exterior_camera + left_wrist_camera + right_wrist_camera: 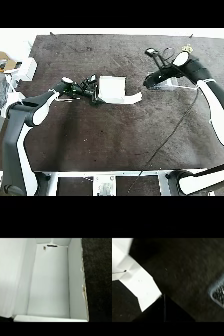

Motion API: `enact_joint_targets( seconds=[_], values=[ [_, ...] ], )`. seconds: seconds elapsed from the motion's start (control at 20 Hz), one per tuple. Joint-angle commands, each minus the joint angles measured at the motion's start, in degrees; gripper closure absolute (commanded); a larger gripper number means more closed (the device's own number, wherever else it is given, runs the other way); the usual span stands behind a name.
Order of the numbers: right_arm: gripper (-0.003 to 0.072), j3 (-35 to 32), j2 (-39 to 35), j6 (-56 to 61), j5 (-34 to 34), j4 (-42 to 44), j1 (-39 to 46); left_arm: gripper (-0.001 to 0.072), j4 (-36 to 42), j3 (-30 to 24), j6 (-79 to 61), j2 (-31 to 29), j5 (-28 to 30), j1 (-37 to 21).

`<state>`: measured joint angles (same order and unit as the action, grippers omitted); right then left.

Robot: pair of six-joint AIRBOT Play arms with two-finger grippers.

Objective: Fold the box and place the chain.

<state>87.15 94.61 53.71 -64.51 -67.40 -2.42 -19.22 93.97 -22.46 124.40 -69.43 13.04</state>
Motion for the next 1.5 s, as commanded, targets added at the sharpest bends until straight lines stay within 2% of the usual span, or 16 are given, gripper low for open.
enact_joint_targets(
  seconds=[0.0,0.1,0.3,0.55,0.6,0.65,0.7,0.85,1.0,1.05,1.15,1.45],
  values=[
    [0.0686,-3.5,-0.8,14.1,-1.8,-0.7,3.5,0.0092,0.0,0.0,0.0,0.0,0.0,0.0],
    [0.0686,-8.6,-0.8,13.9,0.6,4.6,4.6,0.0092,0.0,0.0,0.0,0.0,0.0,0.0],
    [0.0686,-16.6,0.9,9.1,9.5,14.5,4.6,0.0092,0.0,0.0,0.0,0.0,0.0,0.0],
    [0.0687,-16.9,7.2,-1.0,8.4,31.1,3.5,0.0092,0.0,0.0,0.0,0.0,0.0,0.0],
    [0.0646,-16.9,7.9,-3.3,7.1,34.3,3.4,0.0092,0.0,0.0,0.0,0.0,0.0,0.0],
    [0.0431,-16.9,8.1,-5.7,5.6,37.3,3.5,0.0091,0.0,0.0,0.0,0.0,0.0,0.0],
    [0.0273,-16.9,8.0,-8.5,3.9,40.3,3.6,0.0091,0.0,0.0,0.0,0.0,0.0,0.0],
    [0.0270,-15.9,8.0,-10.0,1.2,46.0,4.2,0.0092,0.0,0.0,0.0,0.0,0.0,0.0],
    [0.0264,-15.0,8.0,-7.8,3.4,46.7,2.8,0.0092,0.0,0.0,0.0,0.0,0.0,0.0],
    [0.0187,-15.0,8.0,-7.0,4.3,46.4,2.1,0.0092,0.0,0.0,0.0,0.0,0.0,0.0],
    [0.0184,-14.5,8.0,-6.5,3.8,45.8,0.7,0.0092,0.0,0.0,0.0,0.0,0.0,0.0],
    [0.0186,-8.1,8.0,5.6,4.8,30.6,-4.0,0.0092,0.0,0.0,0.0,0.0,0.0,0.0]
  ],
)
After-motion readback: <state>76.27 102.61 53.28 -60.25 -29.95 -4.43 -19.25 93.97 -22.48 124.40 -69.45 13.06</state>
